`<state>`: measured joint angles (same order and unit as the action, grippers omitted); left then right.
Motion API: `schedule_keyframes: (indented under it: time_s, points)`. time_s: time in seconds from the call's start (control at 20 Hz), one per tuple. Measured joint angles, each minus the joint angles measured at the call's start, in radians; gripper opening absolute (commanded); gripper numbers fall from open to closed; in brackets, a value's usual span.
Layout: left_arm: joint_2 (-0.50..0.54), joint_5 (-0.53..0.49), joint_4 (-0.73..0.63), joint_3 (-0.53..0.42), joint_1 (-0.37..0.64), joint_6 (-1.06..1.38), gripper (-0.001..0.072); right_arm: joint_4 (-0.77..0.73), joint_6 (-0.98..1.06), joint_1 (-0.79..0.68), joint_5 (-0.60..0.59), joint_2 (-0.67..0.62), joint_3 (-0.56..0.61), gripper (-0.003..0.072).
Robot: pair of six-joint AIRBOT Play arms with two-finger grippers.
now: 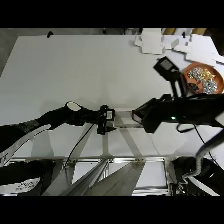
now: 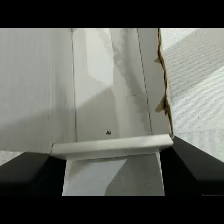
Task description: Fold the box and place the chain.
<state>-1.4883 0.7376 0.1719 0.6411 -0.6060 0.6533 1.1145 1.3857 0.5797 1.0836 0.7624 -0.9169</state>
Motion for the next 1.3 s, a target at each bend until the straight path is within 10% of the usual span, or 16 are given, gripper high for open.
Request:
schedule_keyframes:
  time_s: [0.45,0.7,1.3]
  points:
    - [0.0,0.0,0.0,0.0,0.0,0.0,0.0214,-0.008,0.002,0.006,-0.004,0.163,0.035,0.0023]
    - [0.0,0.0,0.0,0.0,0.0,0.0,0.0214,-0.011,0.003,0.006,-0.022,0.187,0.081,0.0203]
    - [0.0,0.0,0.0,0.0,0.0,0.0,0.0214,0.282,0.089,-0.237,0.163,0.187,-0.098,0.009]
